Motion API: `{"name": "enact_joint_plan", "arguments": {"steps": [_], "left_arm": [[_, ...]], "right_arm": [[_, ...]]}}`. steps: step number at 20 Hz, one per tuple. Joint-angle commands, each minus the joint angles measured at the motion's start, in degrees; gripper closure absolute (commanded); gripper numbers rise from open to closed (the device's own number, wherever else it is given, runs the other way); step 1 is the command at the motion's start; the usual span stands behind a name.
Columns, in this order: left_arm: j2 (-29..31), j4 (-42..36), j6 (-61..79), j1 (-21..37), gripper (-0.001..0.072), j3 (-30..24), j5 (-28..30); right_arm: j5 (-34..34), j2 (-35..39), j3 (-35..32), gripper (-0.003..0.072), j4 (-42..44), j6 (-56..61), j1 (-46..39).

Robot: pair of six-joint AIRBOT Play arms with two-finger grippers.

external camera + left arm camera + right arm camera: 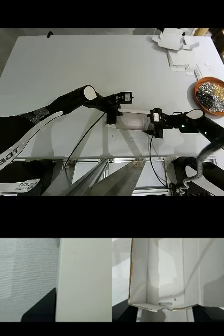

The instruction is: Fold the box and place the chain.

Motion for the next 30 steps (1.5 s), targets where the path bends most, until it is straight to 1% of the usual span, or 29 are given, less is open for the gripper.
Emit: {"name": "enact_joint_plan", "arguments": {"steps": [1,4,5,6,7,9,11,13,18,20,30], "left_arm": [[-0.04,-0.04,-0.04,0.00,0.0700,-0.02,0.26],[-0.04,-0.04,-0.07,0.00,0.0700,-0.02,0.26],[-0.04,-0.04,-0.04,0.00,0.0700,-0.02,0.26],[-0.04,-0.04,-0.04,0.00,0.0700,-0.02,0.26],[-0.04,-0.04,-0.04,0.00,0.0700,-0.02,0.26],[-0.04,-0.04,-0.04,0.00,0.0700,-0.02,0.26],[-0.04,-0.04,-0.04,0.00,0.0700,-0.02,0.26],[-0.04,-0.04,-0.04,0.00,0.0700,-0.02,0.26],[-0.04,-0.04,-0.04,0.00,0.0700,-0.02,0.26],[-0.04,-0.04,-0.04,0.00,0.0700,-0.02,0.26],[-0.04,-0.04,-0.04,0.00,0.0700,-0.02,0.26]], "right_arm": [[-0.50,-1.40,-0.07,0.0057,1.07,-0.04,0.00],[-1.11,-2.32,-0.07,0.0057,3.02,-0.48,0.00],[-1.18,-2.45,-0.07,0.0071,3.15,-0.48,0.00],[-1.18,-2.82,-0.07,0.0136,3.13,-0.48,0.00],[-1.22,-3.21,-0.07,0.0165,3.15,-0.48,0.00],[-1.31,-4.26,-0.07,0.0180,3.13,-1.14,0.00],[-1.42,-4.68,-0.04,0.0248,3.10,-1.99,0.00],[-1.99,-4.68,-0.04,0.0288,3.10,-1.97,0.00],[-2.49,-4.68,-0.04,0.0290,3.10,-1.95,0.00],[-2.49,-4.63,-0.04,0.0269,3.06,-1.95,0.00],[-2.45,-4.50,-0.04,0.0273,2.91,-1.97,0.00]]}}
